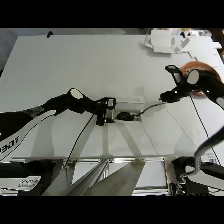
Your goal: Fold the box and place the chain.
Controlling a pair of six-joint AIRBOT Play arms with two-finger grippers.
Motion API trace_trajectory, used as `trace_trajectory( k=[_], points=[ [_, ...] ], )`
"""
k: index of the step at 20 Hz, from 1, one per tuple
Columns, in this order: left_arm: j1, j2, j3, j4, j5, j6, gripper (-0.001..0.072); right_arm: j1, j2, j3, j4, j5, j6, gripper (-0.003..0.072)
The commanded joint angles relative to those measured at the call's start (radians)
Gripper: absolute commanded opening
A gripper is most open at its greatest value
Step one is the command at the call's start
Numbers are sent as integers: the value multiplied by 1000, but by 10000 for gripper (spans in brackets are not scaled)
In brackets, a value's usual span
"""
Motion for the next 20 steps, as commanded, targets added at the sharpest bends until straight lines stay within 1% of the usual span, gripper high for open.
trace_trajectory(
  k=[1, 3, 5, 9, 12, 13, 15, 18, 20],
  points=[
    [0, 1, 0, 0, 0, 0, 252, 0, 177, 1, 114, 135, -1, 15],
    [1, 1, 0, 0, 0, 0, 252, 1, 286, 1, 257, 185, -40, 15],
    [0, 1, 0, 0, -1, 0, 252, 29, 386, 1, 374, 210, -89, 15],
    [0, 1, 0, 0, 0, 0, 252, 141, 514, 1, 536, 196, -119, 15],
    [0, 1, 0, 0, 0, 0, 252, 241, 539, 1, 631, 157, -187, 15],
    [0, 1, 0, 0, 0, 0, 252, 269, 538, 1, 643, 135, -199, 15],
    [0, 1, 0, 0, 0, 0, 252, 322, 537, 1, 628, 56, -200, 15],
    [0, 1, 0, 0, 0, 0, 252, 362, 523, 1, 628, -52, -226, 15],
    [0, 1, 0, 0, 0, 0, 252, 374, 502, 1, 626, -94, -227, 15]
  ],
)
